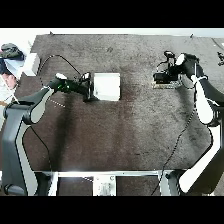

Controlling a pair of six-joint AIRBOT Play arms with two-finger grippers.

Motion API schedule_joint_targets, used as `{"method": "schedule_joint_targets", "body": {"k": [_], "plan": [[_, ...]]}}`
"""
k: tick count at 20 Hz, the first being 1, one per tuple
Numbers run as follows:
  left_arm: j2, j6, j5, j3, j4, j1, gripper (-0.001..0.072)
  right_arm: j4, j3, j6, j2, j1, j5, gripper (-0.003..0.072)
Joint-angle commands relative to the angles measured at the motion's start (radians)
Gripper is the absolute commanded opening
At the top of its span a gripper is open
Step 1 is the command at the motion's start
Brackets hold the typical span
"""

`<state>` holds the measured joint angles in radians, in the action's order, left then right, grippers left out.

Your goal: Fold the box and place the chain.

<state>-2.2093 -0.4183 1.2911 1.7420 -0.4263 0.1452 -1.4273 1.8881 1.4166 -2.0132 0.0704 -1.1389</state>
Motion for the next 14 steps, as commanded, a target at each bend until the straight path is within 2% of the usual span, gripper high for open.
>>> {"method": "schedule_joint_targets", "body": {"k": [1,2,8,11,14], "plan": [[0.0,0.0,0.0,0.0,0.0,0.0,0.0466,-0.009,0.0,-0.011,-0.004,-0.001,0.002,0.0126],[0.0,0.0,0.0,0.0,0.0,0.0,0.0466,-0.016,0.0,-0.01,-0.004,-0.001,0.001,0.0011],[0.0,0.0,-0.001,0.0,0.0,0.0,0.0466,-0.015,0.0,-0.01,0.026,-0.003,-0.005,0.0009],[0.0,0.0,-0.001,0.0,0.0,0.0,0.0466,-0.014,0.0,-0.01,0.117,-0.005,-0.008,0.0009],[0.0,0.0,-0.001,0.0,0.0,0.0,0.0466,-0.015,0.0,-0.012,0.26,-0.005,-0.037,0.0009]]}}
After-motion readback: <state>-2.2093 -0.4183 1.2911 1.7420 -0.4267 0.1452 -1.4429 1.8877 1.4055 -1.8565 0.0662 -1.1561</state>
